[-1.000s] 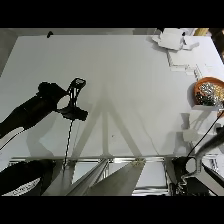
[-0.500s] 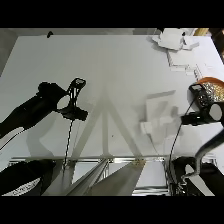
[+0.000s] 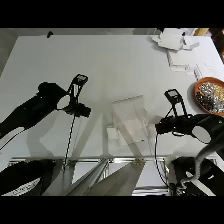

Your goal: Fold the box and place the chain.

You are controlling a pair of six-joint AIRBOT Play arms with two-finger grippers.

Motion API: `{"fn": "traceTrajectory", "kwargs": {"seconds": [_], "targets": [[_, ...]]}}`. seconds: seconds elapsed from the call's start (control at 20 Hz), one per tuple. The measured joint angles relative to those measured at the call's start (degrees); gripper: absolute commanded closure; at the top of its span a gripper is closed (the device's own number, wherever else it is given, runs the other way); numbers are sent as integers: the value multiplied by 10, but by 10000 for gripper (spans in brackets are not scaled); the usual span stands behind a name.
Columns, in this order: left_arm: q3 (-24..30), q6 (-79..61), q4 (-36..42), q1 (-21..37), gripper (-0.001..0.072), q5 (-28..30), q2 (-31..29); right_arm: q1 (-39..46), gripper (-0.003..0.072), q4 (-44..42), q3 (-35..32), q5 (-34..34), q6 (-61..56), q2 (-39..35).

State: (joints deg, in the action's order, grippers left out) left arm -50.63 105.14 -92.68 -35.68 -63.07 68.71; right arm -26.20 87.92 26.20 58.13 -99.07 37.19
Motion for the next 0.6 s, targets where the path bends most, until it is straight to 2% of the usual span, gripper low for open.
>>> {"fn": "traceTrajectory", "kwargs": {"seconds": [0.05, 0.1, 0.15, 0.2, 0.4, 0.6], "targets": [[0, -34, 26, 0, 189, 23, 3, -12, 667, -2, -1, -2, -3, -1], [0, -76, 62, 0, 188, 43, 8, -20, 667, -4, -1, -2, -7, -2], [0, -131, 111, 0, 177, 64, 14, -26, 667, -5, -2, -3, -10, -2], [0, -187, 163, 0, 137, 81, 21, -30, 667, -6, -2, -4, -11, -3], [0, -414, 379, 0, 130, 118, 64, -38, 667, -8, -2, -4, -15, -3], [0, -551, 513, 0, 131, 127, 113, -40, 667, -10, -2, -5, -16, -3]]}}
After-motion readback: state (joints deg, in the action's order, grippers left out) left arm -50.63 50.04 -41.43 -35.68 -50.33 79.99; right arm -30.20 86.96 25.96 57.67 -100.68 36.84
